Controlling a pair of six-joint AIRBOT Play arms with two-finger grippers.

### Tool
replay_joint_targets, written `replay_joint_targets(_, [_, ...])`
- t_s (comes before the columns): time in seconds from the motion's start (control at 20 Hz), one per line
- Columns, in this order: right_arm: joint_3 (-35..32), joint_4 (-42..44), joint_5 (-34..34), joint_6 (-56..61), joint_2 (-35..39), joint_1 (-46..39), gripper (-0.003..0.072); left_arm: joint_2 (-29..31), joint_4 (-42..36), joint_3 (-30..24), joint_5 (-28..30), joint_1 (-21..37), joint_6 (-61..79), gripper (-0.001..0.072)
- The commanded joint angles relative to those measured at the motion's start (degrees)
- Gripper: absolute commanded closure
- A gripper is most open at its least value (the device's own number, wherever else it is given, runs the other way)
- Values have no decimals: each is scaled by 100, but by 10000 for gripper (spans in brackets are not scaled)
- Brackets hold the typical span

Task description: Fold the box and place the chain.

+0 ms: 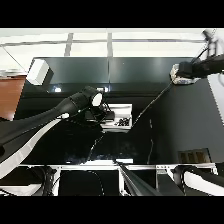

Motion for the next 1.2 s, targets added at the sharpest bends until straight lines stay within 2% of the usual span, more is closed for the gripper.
replay_joint_targets(0.0, [4,1038,540,-317,1169,2,674,0,0,2,-13,4,0,680])
replay_joint_targets(0.1, [4,1902,848,-518,1451,2,673,0,0,2,-13,4,0,681])
replay_joint_targets(0.3, [107,4153,841,-955,1606,2,674,0,0,2,-11,4,0,680])
replay_joint_targets(0.6, [328,6516,962,-1224,1606,138,674,0,0,2,-13,4,0,681])
replay_joint_targets(0.7, [494,6618,723,-1261,1604,424,674,0,0,2,-13,4,0,681])
replay_joint_targets(0.95, [955,6166,90,-1285,1600,1156,674,0,0,2,-13,4,0,680])
replay_joint_targets(1.15, [1047,6177,-195,-1285,1598,1368,674,0,2,2,-13,4,0,681])
